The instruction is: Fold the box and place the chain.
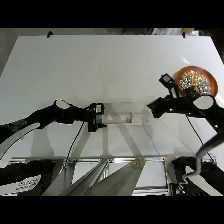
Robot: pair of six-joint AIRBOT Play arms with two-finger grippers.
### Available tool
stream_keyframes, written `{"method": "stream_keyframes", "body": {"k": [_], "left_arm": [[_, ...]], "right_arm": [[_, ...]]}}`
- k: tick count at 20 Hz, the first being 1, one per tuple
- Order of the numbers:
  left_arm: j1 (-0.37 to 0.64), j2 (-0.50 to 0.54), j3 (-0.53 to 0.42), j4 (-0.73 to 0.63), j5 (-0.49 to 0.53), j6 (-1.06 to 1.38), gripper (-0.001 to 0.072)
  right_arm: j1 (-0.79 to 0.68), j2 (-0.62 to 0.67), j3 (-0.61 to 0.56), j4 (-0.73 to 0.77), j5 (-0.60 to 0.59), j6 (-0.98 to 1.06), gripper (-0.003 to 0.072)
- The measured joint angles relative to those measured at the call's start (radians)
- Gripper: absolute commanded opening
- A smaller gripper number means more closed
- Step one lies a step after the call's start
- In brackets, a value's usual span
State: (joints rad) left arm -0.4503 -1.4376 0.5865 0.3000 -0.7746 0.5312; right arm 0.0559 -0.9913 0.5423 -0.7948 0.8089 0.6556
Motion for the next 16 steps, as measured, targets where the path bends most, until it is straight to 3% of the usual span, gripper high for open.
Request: {"method": "stream_keyframes", "body": {"k": [6, 16], "left_arm": [[0.0, 0.0, 0.0, 0.0, 0.0, 0.0, 0.0311], [0.0, 0.0, 0.0, 0.0, -0.001, 0.001, 0.0311]], "right_arm": [[-0.061, -0.11, 0.0, -0.029, 0.06, 0.298, 0.0016], [0.068, -0.274, 0.0, 0.083, 0.094, 0.359, 0.0018]]}}
